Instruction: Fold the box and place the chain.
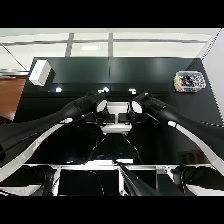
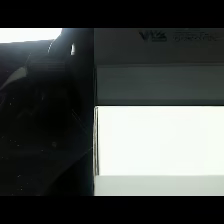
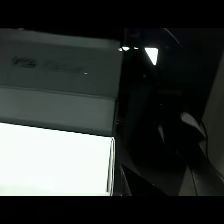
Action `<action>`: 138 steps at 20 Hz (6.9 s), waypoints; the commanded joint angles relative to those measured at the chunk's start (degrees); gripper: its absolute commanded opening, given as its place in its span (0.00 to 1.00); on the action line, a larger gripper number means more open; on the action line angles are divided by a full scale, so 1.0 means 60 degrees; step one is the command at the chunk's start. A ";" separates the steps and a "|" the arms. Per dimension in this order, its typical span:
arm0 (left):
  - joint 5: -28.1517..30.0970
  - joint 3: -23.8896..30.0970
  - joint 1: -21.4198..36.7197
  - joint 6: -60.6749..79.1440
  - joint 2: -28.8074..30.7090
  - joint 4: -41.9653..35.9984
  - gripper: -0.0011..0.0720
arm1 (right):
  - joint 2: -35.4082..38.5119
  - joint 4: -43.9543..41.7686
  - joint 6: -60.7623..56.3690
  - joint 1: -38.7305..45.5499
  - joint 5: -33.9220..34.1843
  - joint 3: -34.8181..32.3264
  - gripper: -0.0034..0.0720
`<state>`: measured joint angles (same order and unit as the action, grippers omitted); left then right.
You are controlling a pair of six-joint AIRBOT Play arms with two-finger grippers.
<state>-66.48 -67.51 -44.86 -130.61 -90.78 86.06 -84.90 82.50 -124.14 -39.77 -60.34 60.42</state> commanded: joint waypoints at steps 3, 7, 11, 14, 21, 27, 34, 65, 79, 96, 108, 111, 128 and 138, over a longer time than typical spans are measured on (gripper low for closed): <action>-0.0007 -0.0007 0.0004 0.0007 0.0000 0.0004 0.05 | -0.0178 0.0168 -0.0503 -0.0055 -0.0186 0.0062 0.30; -0.0007 -0.0007 0.0004 0.0011 0.0000 0.0004 0.05 | -0.0178 0.0229 -0.0492 -0.0055 -0.0153 0.0066 0.07; -0.0004 -0.0007 0.0004 0.0007 0.0000 0.0004 0.05 | -0.0178 0.0226 -0.0492 -0.0055 -0.0157 0.0066 0.43; -0.0004 -0.0007 0.0004 0.0011 0.0000 0.0004 0.05 | -0.0178 0.0291 -0.0492 -0.0055 -0.0146 0.0066 0.07; -0.0004 -0.0007 0.0011 0.0011 0.0000 0.0007 0.05 | 0.0535 0.0291 0.0321 -0.0018 -0.0339 0.0076 0.69; -0.0007 -0.0007 0.0011 0.0011 0.0000 0.0004 0.05 | 0.3650 0.2608 0.1195 0.0539 -0.1297 0.0066 0.69; -0.0007 -0.0007 0.0011 0.0011 0.0000 0.0004 0.05 | 0.3552 0.6455 0.0004 0.4841 0.2798 -0.1610 0.99; 0.0036 -0.0007 0.0142 0.0011 0.0000 0.0040 0.05 | -0.0874 0.0984 0.5286 0.9041 0.1053 0.5683 0.07; 0.0033 -0.0007 0.0142 0.0011 0.0000 0.0040 0.05 | 0.4666 -0.2106 0.6346 0.7854 -0.0514 0.5748 0.07; 0.0040 -0.0007 0.0142 0.0011 0.0000 0.0040 0.05 | 0.4761 -0.8142 0.9271 0.5384 -0.3483 0.1876 0.07; 0.0033 -0.0007 0.0142 0.0011 0.0000 0.0040 0.05 | 0.3559 -0.8848 0.9879 0.3340 0.0029 -0.1486 0.07; 0.0033 -0.0007 0.0142 0.0011 0.0000 0.0040 0.05 | 0.2932 -0.8859 0.9879 0.2973 0.0539 -0.1690 0.07; -0.0262 -0.0007 0.0142 0.0011 0.0000 0.0040 0.05 | 0.4375 -0.5486 1.1464 0.5909 -0.0335 -0.2506 0.72; -0.0393 -0.0007 0.0138 0.0011 0.0000 0.0036 0.05 | 0.3115 -0.6670 2.0764 0.4827 0.4280 -0.4878 0.98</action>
<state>-68.64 -67.51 -44.05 -130.58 -90.78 86.28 -62.78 46.68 -16.19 -9.89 -40.29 32.69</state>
